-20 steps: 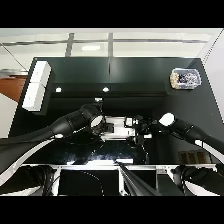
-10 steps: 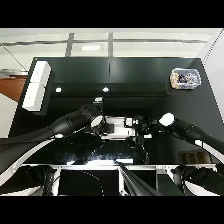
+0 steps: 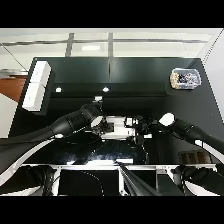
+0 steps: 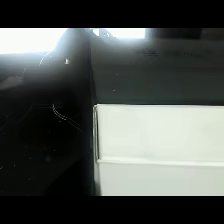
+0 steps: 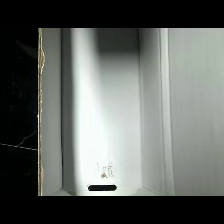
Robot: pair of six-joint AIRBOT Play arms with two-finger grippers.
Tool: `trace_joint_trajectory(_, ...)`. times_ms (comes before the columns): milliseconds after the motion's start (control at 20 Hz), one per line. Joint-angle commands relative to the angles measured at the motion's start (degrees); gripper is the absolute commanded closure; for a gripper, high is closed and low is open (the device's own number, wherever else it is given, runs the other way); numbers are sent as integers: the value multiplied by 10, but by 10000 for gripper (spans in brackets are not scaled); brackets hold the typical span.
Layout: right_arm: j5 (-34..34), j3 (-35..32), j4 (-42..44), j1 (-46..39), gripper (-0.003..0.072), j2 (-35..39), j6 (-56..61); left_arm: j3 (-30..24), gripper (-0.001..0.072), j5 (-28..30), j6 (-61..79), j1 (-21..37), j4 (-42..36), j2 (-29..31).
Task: Fold the box and place the chain.
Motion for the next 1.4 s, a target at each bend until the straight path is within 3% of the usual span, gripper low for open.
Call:
trace_joint_trajectory(0,1,0,0,0,157,0,0,0,680,7,-2,0,0,0)
trace_joint_trajectory(50,1,0,0,0,134,0,2,0,680,6,-2,0,-1,0)
trace_joint_trajectory(100,0,0,0,0,4,1,16,0,681,5,-2,0,-1,0)
trace_joint_trajectory(150,-1,0,-4,0,-26,4,26,0,681,2,-2,0,-1,0)
trace_joint_trajectory(500,42,0,-145,-27,-23,104,123,0,681,-12,-2,0,0,0)
trace_joint_trajectory(750,42,0,-141,-11,-15,104,104,0,681,-13,-2,0,5,0)
trace_joint_trajectory(800,41,0,-129,-5,19,101,90,0,681,-13,-2,0,7,0)
trace_joint_trajectory(850,39,0,-119,3,193,96,77,0,681,-13,-2,0,7,0)
trace_joint_trajectory(1100,-7,0,-109,21,228,82,65,0,681,-14,-2,0,8,0)
trace_joint_trajectory(1150,-3,0,-106,21,367,82,69,0,681,-14,-2,0,8,0)
trace_joint_trajectory(1350,1,0,-56,21,382,80,80,0,681,-14,-2,0,7,0)
